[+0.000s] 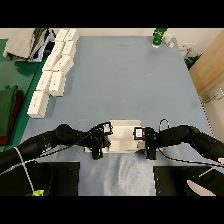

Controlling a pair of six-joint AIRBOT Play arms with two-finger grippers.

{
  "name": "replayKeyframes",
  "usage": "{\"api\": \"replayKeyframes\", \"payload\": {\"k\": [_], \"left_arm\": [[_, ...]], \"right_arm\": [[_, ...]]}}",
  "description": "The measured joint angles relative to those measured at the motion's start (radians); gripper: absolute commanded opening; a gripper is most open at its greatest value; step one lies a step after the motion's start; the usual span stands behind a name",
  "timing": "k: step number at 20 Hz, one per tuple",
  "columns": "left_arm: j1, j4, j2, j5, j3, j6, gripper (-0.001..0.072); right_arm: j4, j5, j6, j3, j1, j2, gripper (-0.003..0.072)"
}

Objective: Fold the box.

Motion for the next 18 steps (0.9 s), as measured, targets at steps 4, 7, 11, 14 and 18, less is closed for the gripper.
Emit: {"api": "replayKeyframes", "payload": {"k": [4, 7, 11, 14, 18], "left_arm": [[0.003, 0.345, 0.134, -0.086, 0.014, -0.427, 0.0013], [0.003, 0.526, 0.266, -0.191, 0.044, -0.755, 0.0013], [0.005, 0.69, 0.406, -0.278, 0.063, -1.286, 0.0013], [0.048, 0.843, 0.447, -0.374, 0.067, -1.654, 0.0013], [0.2, 0.925, 0.443, -0.464, 0.061, -1.841, 0.0013]], "right_arm": [[0.0, 0.0, 0.0, 0.0, 0.0, 0.0, 0.052], [0.0, 0.0, 0.0, 0.0, 0.0, 0.0, 0.052], [0.0, 0.0, 0.0, 0.0, 0.0, 0.0, 0.052], [0.0, 0.0, 0.0, 0.0, 0.0, 0.0, 0.052], [0.0, 0.0, 0.0, 0.0, 0.0, 0.0, 0.052]]}}
